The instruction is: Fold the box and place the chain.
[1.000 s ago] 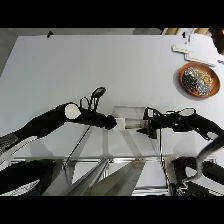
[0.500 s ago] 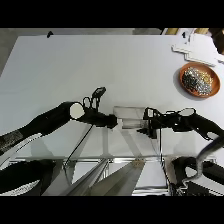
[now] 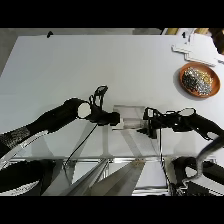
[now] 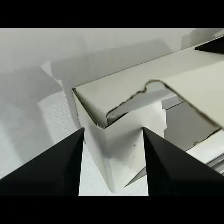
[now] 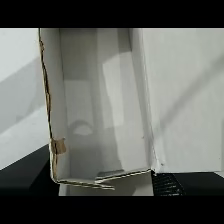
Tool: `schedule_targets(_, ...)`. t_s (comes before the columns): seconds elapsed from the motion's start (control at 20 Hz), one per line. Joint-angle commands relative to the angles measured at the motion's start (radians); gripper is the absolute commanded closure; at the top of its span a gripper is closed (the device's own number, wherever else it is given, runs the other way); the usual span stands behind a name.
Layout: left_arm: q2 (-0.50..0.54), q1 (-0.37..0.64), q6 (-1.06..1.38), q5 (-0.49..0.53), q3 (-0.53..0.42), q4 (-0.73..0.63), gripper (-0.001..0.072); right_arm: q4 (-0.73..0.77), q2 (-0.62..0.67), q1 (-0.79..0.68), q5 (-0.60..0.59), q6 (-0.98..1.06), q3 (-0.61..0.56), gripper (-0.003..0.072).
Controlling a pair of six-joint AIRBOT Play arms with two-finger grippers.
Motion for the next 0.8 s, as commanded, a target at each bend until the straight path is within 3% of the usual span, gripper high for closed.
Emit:
schedule_targets(0.0, -0.003, -0.016, -0.055, -0.038, 0.027, 0.04, 0.0315, 0.0, 0.0, 0.0, 0.0, 0.0, 0.0, 0.0347)
schedule_targets(0.15, -0.022, -0.029, -0.136, -0.143, 0.091, 0.115, 0.0315, 0.0, 0.0, 0.0, 0.0, 0.0, 0.0, 0.0347)
schedule_targets(0.4, -0.139, -0.075, -0.307, -0.388, 0.259, 0.273, 0.0316, 0.0, 0.0, 0.0, 0.0, 0.0, 0.0, 0.0347)
schedule_targets(0.75, -0.275, -0.13, -0.455, -0.402, 0.394, 0.312, 0.032, 0.0, 0.0, 0.0, 0.0, 0.0, 0.0, 0.0347)
